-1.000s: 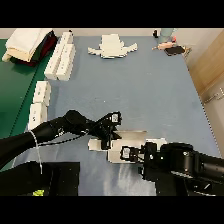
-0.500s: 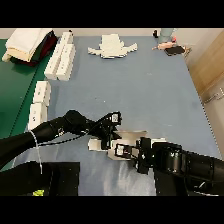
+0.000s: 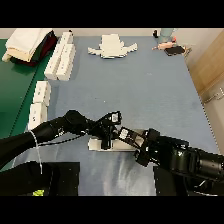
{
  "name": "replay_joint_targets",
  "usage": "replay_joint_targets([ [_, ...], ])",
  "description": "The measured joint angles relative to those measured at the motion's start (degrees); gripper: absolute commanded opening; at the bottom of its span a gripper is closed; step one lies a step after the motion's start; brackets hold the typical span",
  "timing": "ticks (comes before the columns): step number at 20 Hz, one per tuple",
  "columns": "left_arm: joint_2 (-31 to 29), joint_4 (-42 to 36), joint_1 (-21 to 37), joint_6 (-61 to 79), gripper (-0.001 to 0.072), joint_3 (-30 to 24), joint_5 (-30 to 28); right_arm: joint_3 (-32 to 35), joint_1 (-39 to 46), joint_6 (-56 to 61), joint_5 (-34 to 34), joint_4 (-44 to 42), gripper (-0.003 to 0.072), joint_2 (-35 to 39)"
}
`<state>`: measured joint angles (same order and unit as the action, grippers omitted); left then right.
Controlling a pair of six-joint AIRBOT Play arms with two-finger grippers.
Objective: Fold the box.
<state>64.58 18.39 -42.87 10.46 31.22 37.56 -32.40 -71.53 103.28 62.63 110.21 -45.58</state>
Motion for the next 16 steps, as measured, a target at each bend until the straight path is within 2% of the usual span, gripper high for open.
replay_joint_targets([
  [6,0.0,0.02,0.0,0.0,0.0016,0.0,0.13,-0.46,0.02,5.44,4.31,0.79,0.0584,0.57],
  [8,0.0,0.02,0.0,0.0,0.0016,0.0,0.13,-0.48,0.02,6.4,4.42,1.25,0.072,0.59],
  [12,0.0,0.02,0.0,0.02,0.0016,0.0,0.11,-0.28,0.24,4.85,3.87,1.57,0.072,1.01],
  [16,0.0,0.02,0.0,0.0,0.0016,0.0,0.09,2.84,4.37,-2.8,-1.84,-1.05,0.072,4.66],
])
